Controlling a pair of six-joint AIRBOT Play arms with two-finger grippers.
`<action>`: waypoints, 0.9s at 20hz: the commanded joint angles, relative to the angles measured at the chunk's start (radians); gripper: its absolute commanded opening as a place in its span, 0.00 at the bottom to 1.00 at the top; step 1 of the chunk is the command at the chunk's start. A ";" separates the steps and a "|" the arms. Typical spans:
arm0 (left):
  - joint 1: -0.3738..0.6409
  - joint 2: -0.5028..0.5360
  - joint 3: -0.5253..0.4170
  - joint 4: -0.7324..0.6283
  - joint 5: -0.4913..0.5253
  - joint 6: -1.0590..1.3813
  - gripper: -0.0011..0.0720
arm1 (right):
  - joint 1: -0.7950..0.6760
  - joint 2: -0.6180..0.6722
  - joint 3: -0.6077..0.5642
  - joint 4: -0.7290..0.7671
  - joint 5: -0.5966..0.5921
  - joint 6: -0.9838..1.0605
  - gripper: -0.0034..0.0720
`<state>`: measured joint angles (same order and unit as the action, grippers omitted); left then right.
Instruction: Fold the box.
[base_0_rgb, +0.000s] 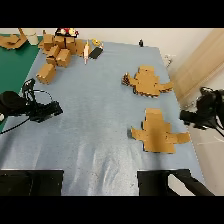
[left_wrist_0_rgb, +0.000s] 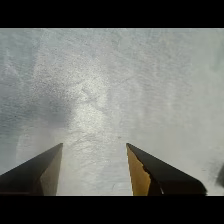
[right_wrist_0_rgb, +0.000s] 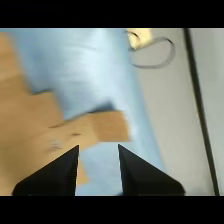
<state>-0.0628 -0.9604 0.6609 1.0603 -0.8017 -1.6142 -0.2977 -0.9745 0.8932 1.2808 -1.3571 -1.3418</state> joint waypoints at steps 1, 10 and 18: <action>0.000 -0.001 0.000 -0.050 -0.041 0.002 0.86 | -0.262 -0.086 0.017 0.064 -0.040 -0.186 0.55; 0.000 -0.011 0.000 -0.313 -0.119 0.165 0.86 | -0.357 -0.304 0.026 0.309 0.000 -0.483 0.59; 0.000 -0.013 0.000 -0.490 -0.212 0.348 0.86 | -0.348 -0.333 0.026 0.512 -0.135 -0.631 0.28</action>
<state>-0.0628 -0.9722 0.6609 0.6521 -0.9829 -1.3537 -0.6502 -1.3003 0.9184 1.6970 -1.4101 -1.9114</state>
